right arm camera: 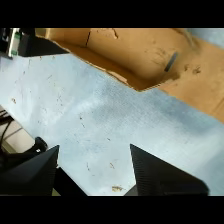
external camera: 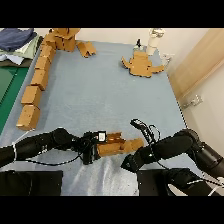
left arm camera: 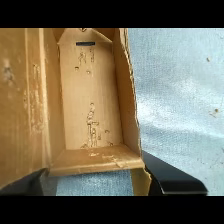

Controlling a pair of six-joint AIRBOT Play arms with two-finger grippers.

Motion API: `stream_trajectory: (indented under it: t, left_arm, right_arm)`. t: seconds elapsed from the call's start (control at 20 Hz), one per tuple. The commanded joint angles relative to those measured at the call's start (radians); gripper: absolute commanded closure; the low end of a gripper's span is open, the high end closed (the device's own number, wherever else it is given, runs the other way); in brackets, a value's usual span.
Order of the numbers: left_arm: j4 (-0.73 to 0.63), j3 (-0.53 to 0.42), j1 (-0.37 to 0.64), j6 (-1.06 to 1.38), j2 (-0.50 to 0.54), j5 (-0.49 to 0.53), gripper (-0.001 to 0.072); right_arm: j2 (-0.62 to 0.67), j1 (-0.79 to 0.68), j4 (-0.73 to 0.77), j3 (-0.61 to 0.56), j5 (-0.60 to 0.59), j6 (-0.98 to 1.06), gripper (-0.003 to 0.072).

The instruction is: Fold the box.

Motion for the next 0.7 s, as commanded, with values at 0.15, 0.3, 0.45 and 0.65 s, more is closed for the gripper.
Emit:
stream_trajectory:
  t: [0.15, 0.3, 0.45, 0.65]
  left_arm:
    - [0.004, 0.001, 0.0, 0.068, 0.0, -0.01, 0.0108]
    - [0.004, 0.001, 0.0, 0.087, 0.0, -0.016, 0.0108]
    - [0.004, 0.001, 0.0, 0.117, 0.0, -0.027, 0.0108]
    - [0.003, 0.001, 0.0, 0.116, 0.0, -0.023, 0.0108]
  right_arm:
    - [0.001, 0.001, 0.005, 0.001, 0.009, 0.106, -0.0022]
    - [0.001, 0.001, 0.005, 0.001, 0.012, 0.106, -0.0022]
    - [0.001, 0.001, 0.004, 0.001, 0.02, 0.106, -0.0022]
    - [0.001, 0.001, 0.004, 0.001, 0.036, 0.106, -0.0021]
